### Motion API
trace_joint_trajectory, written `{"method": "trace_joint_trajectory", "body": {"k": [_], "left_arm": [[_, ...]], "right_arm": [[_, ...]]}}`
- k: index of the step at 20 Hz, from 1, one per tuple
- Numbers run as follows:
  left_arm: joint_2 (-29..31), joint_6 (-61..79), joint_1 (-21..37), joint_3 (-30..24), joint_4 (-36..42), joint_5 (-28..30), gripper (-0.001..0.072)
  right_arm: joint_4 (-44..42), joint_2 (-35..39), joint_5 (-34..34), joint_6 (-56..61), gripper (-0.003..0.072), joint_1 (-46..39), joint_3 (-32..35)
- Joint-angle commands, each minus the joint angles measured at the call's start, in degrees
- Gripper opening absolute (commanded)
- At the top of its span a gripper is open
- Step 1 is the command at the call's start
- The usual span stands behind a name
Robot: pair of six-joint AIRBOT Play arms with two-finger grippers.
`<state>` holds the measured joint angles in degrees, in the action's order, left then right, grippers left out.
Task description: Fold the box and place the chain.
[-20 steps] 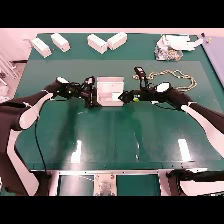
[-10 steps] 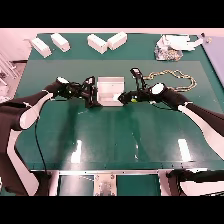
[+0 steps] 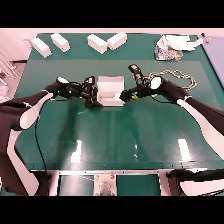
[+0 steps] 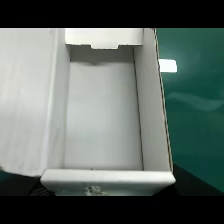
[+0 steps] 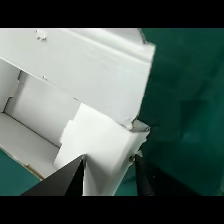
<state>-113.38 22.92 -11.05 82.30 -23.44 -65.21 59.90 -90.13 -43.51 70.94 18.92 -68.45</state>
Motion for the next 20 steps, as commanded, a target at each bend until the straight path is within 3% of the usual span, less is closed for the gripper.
{"method": "trace_joint_trajectory", "body": {"k": [1,11,16,20], "left_arm": [[0.00,0.04,0.04,0.07,-0.07,0.07,0.0514],[-0.02,0.04,0.04,0.04,-0.04,0.02,0.0513],[-0.02,0.04,0.04,0.04,-0.07,0.07,0.0513],[0.00,0.04,0.04,0.04,-0.07,0.09,0.0514]], "right_arm": [[5.57,-0.24,-3.63,6.25,0.0355,0.07,-2.56],[13.79,-2.95,-9.11,13.09,0.0355,3.39,-7.17],[19.54,-7.74,-15.93,19.47,0.0354,4.63,-14.12],[22.51,-9.46,-16.63,24.04,0.0325,7.02,-17.66]]}}
